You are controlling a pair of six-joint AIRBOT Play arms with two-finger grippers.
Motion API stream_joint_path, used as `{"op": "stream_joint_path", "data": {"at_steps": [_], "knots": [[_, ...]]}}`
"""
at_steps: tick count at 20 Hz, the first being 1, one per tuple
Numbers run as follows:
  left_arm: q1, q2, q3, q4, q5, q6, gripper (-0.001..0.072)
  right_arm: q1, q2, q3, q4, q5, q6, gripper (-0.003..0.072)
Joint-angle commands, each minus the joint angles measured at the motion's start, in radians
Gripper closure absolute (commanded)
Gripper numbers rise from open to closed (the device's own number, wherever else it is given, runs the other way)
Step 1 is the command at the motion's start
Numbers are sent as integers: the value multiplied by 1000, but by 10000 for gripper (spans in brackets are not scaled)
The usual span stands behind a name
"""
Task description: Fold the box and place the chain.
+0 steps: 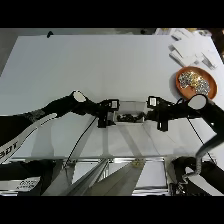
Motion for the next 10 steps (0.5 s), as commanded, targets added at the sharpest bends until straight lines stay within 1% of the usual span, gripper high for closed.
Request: {"op": "stream_joint_path", "data": {"at_steps": [1,3,5,7,10], "knots": [[0,1,0,0,0,0,570,1,138,14,143,64,52,668],[0,1,0,0,0,0,570,1,181,19,323,63,45,668],[0,1,0,0,0,0,570,1,184,19,479,63,34,668],[0,1,0,0,0,0,570,1,184,19,568,42,21,668],[0,1,0,0,0,0,570,15,177,19,601,13,3,668]]}}
